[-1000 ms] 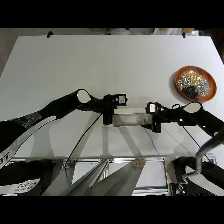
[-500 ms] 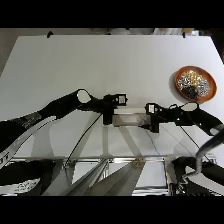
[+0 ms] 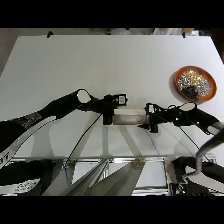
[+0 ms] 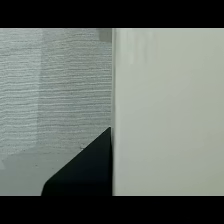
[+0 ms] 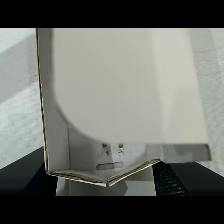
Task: Fold the box and place the chain.
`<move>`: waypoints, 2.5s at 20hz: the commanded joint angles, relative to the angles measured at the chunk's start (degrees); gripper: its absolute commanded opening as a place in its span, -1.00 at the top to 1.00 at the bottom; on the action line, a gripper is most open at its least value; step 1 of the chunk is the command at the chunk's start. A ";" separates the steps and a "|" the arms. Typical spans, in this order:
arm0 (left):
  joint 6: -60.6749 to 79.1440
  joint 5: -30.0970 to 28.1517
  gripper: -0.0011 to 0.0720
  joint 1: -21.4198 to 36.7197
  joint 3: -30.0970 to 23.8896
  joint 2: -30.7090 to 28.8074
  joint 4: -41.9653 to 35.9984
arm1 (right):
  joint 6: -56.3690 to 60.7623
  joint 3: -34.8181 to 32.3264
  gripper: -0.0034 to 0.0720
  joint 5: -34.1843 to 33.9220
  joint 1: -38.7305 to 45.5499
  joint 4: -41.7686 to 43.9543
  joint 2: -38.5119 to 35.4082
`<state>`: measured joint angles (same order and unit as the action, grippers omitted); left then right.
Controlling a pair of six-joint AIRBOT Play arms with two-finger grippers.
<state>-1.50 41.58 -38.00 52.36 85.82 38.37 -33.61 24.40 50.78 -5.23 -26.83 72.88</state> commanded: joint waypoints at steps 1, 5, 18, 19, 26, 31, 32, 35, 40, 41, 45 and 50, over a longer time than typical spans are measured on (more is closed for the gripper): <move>-0.02 -0.15 0.95 0.04 0.02 0.00 0.00 | -1.46 0.02 -0.51 0.31 -0.07 -0.07 0.87; -0.02 -0.15 0.95 0.04 0.02 0.00 0.00 | -1.46 0.02 -0.51 0.22 -0.07 -0.09 0.87; -0.02 -0.15 0.95 0.04 0.02 0.00 0.00 | -1.40 0.00 -0.15 0.24 -0.04 -0.13 0.85; -0.02 -0.17 0.95 0.04 0.02 0.00 0.00 | -1.40 0.02 -0.15 0.24 -0.04 -0.11 0.85; -0.02 -0.15 0.95 0.04 0.02 0.00 0.00 | -1.40 0.02 -0.15 0.24 -0.04 -0.13 0.85; -0.02 -0.15 0.95 0.04 0.02 0.00 -0.02 | -1.40 0.02 -0.15 0.24 -0.04 -0.13 0.85; -0.02 -0.13 0.95 0.04 0.02 0.00 -0.02 | -1.40 0.00 -0.15 0.24 -0.04 -0.13 0.85; -0.02 0.04 0.95 0.04 0.02 0.00 0.00 | -1.40 0.00 -0.15 0.24 -0.04 -0.13 0.85; -0.02 0.87 0.59 0.20 0.02 -0.57 0.13 | -1.40 0.02 -0.15 0.24 -0.04 -0.13 0.85; -0.04 1.16 0.08 0.20 0.02 -1.09 0.31 | -1.40 0.00 -0.15 0.24 -0.04 -0.11 0.85; -4.33 1.31 -0.65 0.22 0.02 -4.68 6.16 | -1.40 0.00 -0.15 0.26 -0.04 -0.11 0.85; -27.47 5.05 -0.20 0.20 0.02 -13.22 29.16 | -1.40 0.00 -0.15 0.26 -0.04 -0.11 0.85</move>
<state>-16.08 43.99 -37.82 52.34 76.99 54.74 -35.03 24.40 51.09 -5.26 -27.00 73.73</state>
